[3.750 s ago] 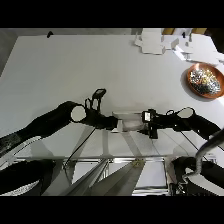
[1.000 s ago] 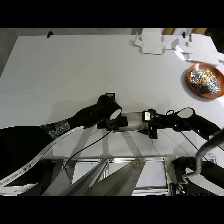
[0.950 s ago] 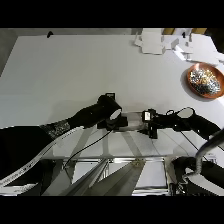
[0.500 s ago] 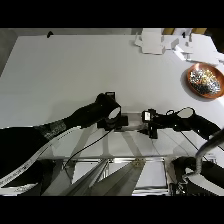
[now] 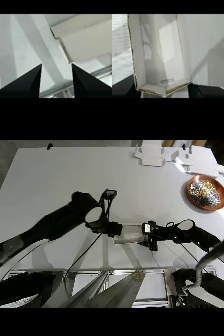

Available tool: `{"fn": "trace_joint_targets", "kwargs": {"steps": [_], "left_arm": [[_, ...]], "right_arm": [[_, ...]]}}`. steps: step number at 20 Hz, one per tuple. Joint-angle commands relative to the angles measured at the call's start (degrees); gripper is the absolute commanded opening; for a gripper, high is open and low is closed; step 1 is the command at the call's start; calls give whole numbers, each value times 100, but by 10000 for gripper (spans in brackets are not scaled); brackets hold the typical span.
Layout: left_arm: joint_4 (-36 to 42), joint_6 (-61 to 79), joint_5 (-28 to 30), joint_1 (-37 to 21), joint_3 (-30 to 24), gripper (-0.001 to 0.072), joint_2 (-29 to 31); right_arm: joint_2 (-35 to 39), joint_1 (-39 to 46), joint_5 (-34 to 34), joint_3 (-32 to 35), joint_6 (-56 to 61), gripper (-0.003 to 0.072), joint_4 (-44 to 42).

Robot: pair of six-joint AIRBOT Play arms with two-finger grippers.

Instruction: Fold the box and place the chain.

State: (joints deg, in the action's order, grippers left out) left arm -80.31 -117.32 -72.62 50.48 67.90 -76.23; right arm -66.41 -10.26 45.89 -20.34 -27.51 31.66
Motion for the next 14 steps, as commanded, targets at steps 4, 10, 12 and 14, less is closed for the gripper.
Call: {"fn": "trace_joint_targets", "kwargs": {"steps": [4,10,12,14], "left_arm": [[866,5438,-289,-354,-966,574,1453],[2507,10647,1349,-1379,-3128,450,2190],[2927,11486,1858,-1585,-3571,454,1856],[3488,11899,2310,-1655,-3659,534,1333]], "right_arm": [[-2,2,2,0,0,268,-2],[0,2,2,-2,0,268,0],[-2,2,2,0,2,268,0],[-2,2,2,-2,0,268,0]]}}
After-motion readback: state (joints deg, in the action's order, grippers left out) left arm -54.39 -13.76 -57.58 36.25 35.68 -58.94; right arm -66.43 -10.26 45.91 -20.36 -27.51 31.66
